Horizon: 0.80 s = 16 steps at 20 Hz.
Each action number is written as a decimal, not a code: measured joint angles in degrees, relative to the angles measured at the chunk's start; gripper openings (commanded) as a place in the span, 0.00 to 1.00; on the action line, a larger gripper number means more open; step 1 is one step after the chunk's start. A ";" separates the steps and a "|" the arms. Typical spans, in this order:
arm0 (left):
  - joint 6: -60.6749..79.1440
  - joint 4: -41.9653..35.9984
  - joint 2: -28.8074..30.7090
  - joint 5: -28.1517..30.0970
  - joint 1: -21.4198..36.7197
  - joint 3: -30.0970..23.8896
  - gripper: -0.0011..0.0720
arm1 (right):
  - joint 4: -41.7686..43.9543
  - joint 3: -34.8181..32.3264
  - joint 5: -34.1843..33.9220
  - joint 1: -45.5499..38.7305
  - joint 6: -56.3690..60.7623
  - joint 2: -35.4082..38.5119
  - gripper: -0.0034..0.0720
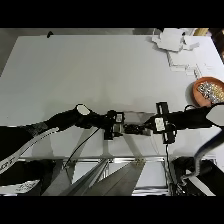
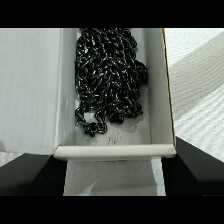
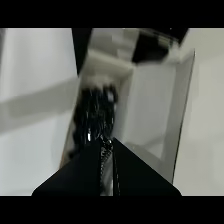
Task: Fold the box and place the chain.
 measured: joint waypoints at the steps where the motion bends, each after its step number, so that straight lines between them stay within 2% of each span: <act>1: 0.00 -0.02 0.00 -0.02 -0.02 0.00 0.31 | 1.01 -0.26 -1.40 1.66 0.59 -0.15 0.07; 4: -0.02 0.00 0.00 0.00 0.00 0.00 0.31 | 3.06 -1.57 -6.25 5.90 1.64 -1.73 0.08; 7: 0.00 0.00 0.00 -0.02 -0.02 0.00 0.31 | 2.19 -2.45 -9.60 7.69 2.19 -3.13 0.23; 9: 0.00 0.00 0.00 0.00 0.00 0.00 0.31 | -0.52 -2.67 -10.49 7.85 2.32 -2.97 0.23; 12: 0.00 0.00 0.00 -0.02 0.00 0.00 0.31 | -5.81 -2.84 -8.79 5.35 2.54 -0.46 0.23; 16: 0.00 0.00 0.00 -0.02 -0.02 0.00 0.31 | -12.72 -3.06 -2.03 -3.04 2.64 2.71 0.23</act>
